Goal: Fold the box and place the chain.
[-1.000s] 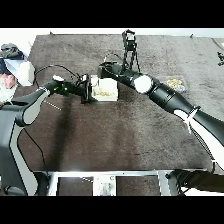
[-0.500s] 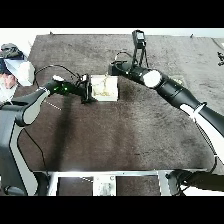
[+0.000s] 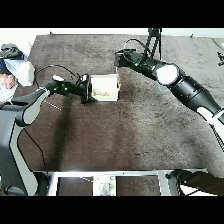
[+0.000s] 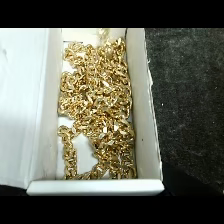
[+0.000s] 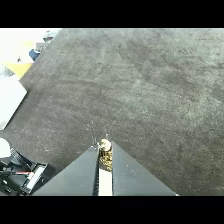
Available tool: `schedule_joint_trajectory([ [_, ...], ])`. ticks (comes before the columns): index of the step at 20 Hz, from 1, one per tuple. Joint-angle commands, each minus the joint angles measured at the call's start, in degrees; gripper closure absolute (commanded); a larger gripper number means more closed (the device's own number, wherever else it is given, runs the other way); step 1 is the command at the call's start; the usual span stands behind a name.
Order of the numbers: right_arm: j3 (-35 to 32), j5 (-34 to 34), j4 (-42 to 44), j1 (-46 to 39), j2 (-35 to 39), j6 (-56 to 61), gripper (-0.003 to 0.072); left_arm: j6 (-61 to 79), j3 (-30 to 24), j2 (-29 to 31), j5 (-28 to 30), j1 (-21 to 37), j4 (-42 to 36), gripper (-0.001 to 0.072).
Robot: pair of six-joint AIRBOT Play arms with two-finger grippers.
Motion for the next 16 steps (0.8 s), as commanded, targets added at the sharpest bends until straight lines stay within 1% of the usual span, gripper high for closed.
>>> schedule_joint_trajectory([
  [1,0.02,1.2,-0.52,0.09,-1.03,0.02,0.0698,0.02,0.0,-0.02,0.0,0.04,0.02,0.0361],
  [8,0.02,1.75,-1.18,0.37,-2.58,-0.02,0.0697,0.0,0.0,-0.02,0.0,0.04,0.02,0.0361],
  [9,0.02,3.17,-2.47,0.37,-3.17,-0.02,0.0656,0.02,0.0,-0.02,0.0,0.04,0.02,0.0361],
  [10,0.02,5.05,-4.11,0.37,-3.91,-0.02,0.0474,0.02,0.0,-0.02,0.0,0.04,0.02,0.0361],
  [11,0.02,6.38,-5.68,0.37,-4.63,-0.04,0.0408,0.02,0.0,-0.02,0.0,0.04,0.02,0.0361],
  [16,0.17,6.95,-10.47,-0.63,-6.34,-1.14,0.0413,0.02,0.0,-0.02,0.0,0.04,0.0,0.0361],
])
